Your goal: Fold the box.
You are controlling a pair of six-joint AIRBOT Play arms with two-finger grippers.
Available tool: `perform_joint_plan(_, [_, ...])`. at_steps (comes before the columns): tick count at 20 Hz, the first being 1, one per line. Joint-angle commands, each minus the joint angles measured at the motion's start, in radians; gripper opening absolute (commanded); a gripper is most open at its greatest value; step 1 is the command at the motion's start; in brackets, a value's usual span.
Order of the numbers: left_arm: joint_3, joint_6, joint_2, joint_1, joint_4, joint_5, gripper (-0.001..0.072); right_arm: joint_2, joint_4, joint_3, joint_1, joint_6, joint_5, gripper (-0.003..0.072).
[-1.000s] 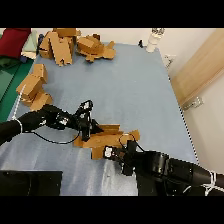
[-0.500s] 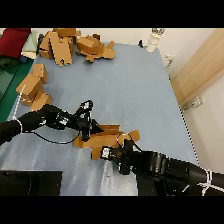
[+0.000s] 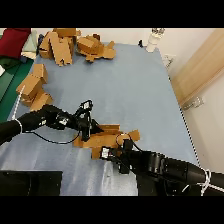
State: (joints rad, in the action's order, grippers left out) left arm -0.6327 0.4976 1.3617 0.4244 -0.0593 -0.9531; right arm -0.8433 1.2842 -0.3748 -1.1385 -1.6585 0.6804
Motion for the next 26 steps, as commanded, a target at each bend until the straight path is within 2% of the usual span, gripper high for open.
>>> perform_joint_plan(1, [-0.001, 0.000, -0.001, 0.000, 0.000, 0.000, 0.0013, -0.010, -0.021, 0.000, 0.001, 0.001, -0.003, 0.0319])
perform_joint_plan(10, [-0.001, 0.000, -0.001, 0.000, 0.000, 0.000, 0.0013, -0.040, -0.063, -0.042, 0.001, 0.001, -0.030, 0.0305])
perform_joint_plan(14, [-0.001, 0.000, -0.001, 0.000, 0.000, 0.000, 0.0013, -0.040, -0.070, -0.064, 0.001, 0.009, 0.015, 0.0305])
perform_joint_plan(23, [-0.002, 0.003, -0.001, -0.002, 0.000, 0.005, 0.0013, 0.026, -0.086, -0.068, 0.023, 0.008, 0.003, 0.0305])
perform_joint_plan(26, [-0.002, 0.003, -0.001, -0.002, 0.000, 0.009, 0.0013, 0.040, 0.051, -0.060, 0.108, -0.142, -0.062, 0.0305])
